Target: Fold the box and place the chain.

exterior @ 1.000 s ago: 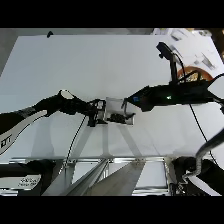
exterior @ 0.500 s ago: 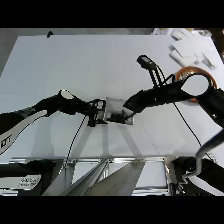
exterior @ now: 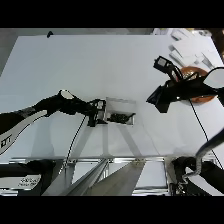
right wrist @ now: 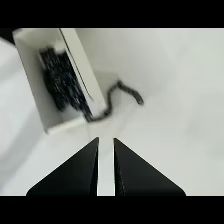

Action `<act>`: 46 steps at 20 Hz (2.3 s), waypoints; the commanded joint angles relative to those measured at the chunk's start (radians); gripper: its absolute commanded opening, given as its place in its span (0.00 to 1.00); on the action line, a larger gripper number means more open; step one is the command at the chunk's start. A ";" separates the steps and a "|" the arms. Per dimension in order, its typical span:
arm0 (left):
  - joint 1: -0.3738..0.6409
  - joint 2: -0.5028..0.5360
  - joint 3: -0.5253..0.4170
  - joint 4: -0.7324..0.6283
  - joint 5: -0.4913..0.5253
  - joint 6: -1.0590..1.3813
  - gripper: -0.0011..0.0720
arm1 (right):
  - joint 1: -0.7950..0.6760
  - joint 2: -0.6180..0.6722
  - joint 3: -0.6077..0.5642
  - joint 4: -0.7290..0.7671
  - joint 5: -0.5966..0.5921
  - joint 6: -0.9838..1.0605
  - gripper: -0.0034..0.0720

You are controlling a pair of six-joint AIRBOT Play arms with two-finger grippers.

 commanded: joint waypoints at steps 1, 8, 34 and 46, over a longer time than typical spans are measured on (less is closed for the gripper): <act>0.001 0.000 0.001 0.000 0.000 0.000 0.06 | -0.061 -0.002 -0.088 -0.036 0.018 -0.469 0.14; 0.001 0.000 0.001 0.000 0.000 0.000 0.06 | 0.102 -0.122 -0.235 0.031 -0.237 -0.645 0.38; 0.001 0.000 0.001 0.000 0.000 0.000 0.06 | 0.185 -0.010 -0.234 -0.189 -0.293 -0.154 0.06; 0.001 0.000 0.001 0.000 0.000 0.000 0.06 | 0.192 0.260 -0.205 0.350 -0.366 -0.019 0.06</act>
